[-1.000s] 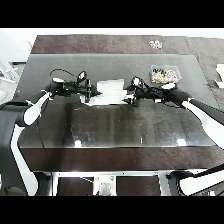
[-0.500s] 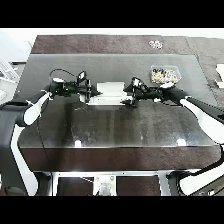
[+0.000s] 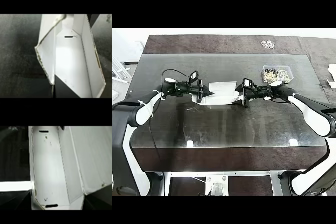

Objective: Fold the box and place the chain.

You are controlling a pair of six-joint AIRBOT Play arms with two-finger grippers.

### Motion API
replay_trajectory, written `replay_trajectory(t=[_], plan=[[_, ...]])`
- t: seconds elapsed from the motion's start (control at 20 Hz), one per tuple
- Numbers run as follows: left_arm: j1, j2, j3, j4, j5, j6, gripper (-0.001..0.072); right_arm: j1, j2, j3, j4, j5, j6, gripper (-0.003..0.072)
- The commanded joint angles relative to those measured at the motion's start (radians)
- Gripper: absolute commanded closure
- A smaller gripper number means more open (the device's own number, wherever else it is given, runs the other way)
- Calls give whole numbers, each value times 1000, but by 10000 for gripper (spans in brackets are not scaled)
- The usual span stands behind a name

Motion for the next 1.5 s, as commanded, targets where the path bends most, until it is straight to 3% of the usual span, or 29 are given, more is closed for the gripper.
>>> replay_trajectory(t=[0.0,0.4,0.8,1.45], plan=[[0,-1,0,0,0,0,689,2,-50,73,-33,72,29,3],[0,-1,0,0,0,0,689,3,-77,133,-141,139,72,3],[0,-1,0,0,0,0,689,6,-117,198,-143,157,113,3],[0,-1,0,0,0,0,689,25,-136,206,-143,157,135,28]])
